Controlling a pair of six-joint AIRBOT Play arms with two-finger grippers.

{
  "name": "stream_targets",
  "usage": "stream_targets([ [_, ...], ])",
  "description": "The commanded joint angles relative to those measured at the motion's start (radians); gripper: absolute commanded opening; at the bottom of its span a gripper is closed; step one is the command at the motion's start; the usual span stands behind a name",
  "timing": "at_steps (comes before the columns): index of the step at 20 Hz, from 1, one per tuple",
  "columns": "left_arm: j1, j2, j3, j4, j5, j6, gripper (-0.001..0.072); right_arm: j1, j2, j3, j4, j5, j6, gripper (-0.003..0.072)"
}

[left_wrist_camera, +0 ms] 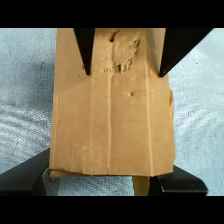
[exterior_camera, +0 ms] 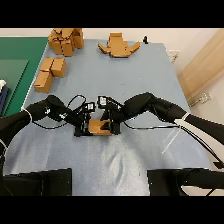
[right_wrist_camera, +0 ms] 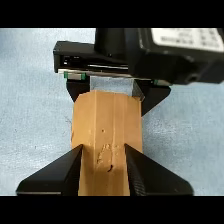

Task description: Fold the box.

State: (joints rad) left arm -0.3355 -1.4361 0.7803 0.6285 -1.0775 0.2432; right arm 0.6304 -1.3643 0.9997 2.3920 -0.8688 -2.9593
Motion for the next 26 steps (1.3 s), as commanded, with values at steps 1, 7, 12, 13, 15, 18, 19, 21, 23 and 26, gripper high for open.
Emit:
stream_targets([
  [1, 0.0, 0.001, 0.0, 0.0, 0.0, -0.002, 0.0249, 0.001, 0.001, 0.0, 0.0, 0.009, -0.008, 0.0416],
  [7, 0.0, 0.001, 0.0, 0.0, 0.0, -0.002, 0.025, 0.002, -0.003, -0.002, -0.018, 0.0, -0.007, 0.0449],
  [12, 0.0, 0.001, 0.0, 0.0, 0.0, -0.002, 0.0249, 0.038, -0.003, -0.002, -0.05, -0.002, -0.002, 0.0444],
  [13, 0.0, 0.001, 0.0, 0.0, 0.0, -0.002, 0.0249, 0.041, -0.003, -0.002, -0.063, 0.0, 0.014, 0.044],
  [15, 0.0, 0.001, 0.0, 0.0, 0.0, -0.002, 0.0249, 0.044, -0.003, -0.002, -0.09, 0.003, 0.044, 0.0367],
  [18, 0.0, 0.001, 0.0, 0.0, 0.0, -0.002, 0.025, 0.045, -0.002, -0.002, -0.098, 0.005, 0.05, 0.0343],
  [19, 0.0, 0.001, 0.0, 0.0, 0.0, -0.002, 0.0249, 0.045, -0.002, -0.002, -0.098, 0.004, 0.05, 0.0294],
  [21, 0.0, 0.001, 0.0, 0.0, 0.0, -0.002, 0.0249, 0.045, -0.001, -0.002, -0.098, 0.004, 0.054, 0.0285],
  [23, 0.0, 0.001, 0.0, 0.0, 0.0, -0.002, 0.0249, 0.045, 0.003, -0.002, -0.095, -0.002, 0.054, 0.0135],
  [26, 0.0, 0.001, 0.0, 0.0, 0.0, -0.002, 0.025, 0.045, 0.008, -0.002, -0.09, -0.028, 0.054, 0.0236],
])
